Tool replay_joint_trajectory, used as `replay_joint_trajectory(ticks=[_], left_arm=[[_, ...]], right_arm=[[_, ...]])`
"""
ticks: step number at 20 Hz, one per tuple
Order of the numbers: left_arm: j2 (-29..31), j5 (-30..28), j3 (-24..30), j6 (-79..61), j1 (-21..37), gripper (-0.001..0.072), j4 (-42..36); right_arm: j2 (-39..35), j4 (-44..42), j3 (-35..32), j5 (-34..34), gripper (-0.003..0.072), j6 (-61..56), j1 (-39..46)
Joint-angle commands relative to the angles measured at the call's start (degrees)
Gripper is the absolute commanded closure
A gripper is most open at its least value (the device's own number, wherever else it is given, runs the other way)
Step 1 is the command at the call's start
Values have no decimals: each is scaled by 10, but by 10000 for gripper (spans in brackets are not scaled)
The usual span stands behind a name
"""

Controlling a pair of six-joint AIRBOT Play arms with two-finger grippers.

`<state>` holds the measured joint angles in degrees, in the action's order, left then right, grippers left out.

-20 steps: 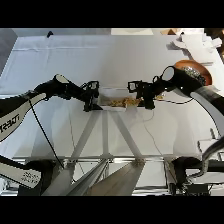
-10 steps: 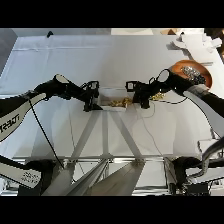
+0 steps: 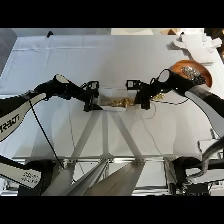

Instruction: Fold the box and place the chain.

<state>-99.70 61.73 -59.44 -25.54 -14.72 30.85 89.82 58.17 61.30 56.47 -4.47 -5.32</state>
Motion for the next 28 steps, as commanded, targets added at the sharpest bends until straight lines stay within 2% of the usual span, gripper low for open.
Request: replay_joint_trajectory(ticks=[1, 5, 8, 11, 14, 18, 22, 23, 24, 25, 28], left_arm=[[0, 0, 0, 0, 0, 499, 0], [0, 0, 0, 0, 0, 499, 0], [0, 0, 0, 0, 0, 499, 0], [0, 0, 0, 0, 0, 499, 0], [0, 0, 0, 0, 0, 499, 0], [0, 0, 0, 0, 0, 499, 0], [0, 0, 0, 0, 0, 499, 0], [0, 0, 0, 0, 0, 499, 0], [0, 0, 0, 0, 0, 499, 0], [0, 0, 0, 0, 0, 499, 0], [0, 0, 0, 0, 0, 499, 0]], right_arm=[[-46, -4, 0, 1, 677, -65, -4], [-108, -6, 1, 1, 677, -93, -42], [-129, -56, 11, 1, 677, -94, -86], [-129, -112, 33, -26, 677, -113, -129], [-125, -134, 43, -85, 676, -118, -166], [-90, -123, 43, -126, 676, -167, -175], [-59, -74, 43, -116, 670, -231, -175], [-58, -71, 43, -103, 611, -247, -175], [-59, -71, 43, -92, 501, -247, -175], [-61, -71, 43, -83, 468, -249, -175], [-73, -60, 43, -61, 438, -251, -174]])
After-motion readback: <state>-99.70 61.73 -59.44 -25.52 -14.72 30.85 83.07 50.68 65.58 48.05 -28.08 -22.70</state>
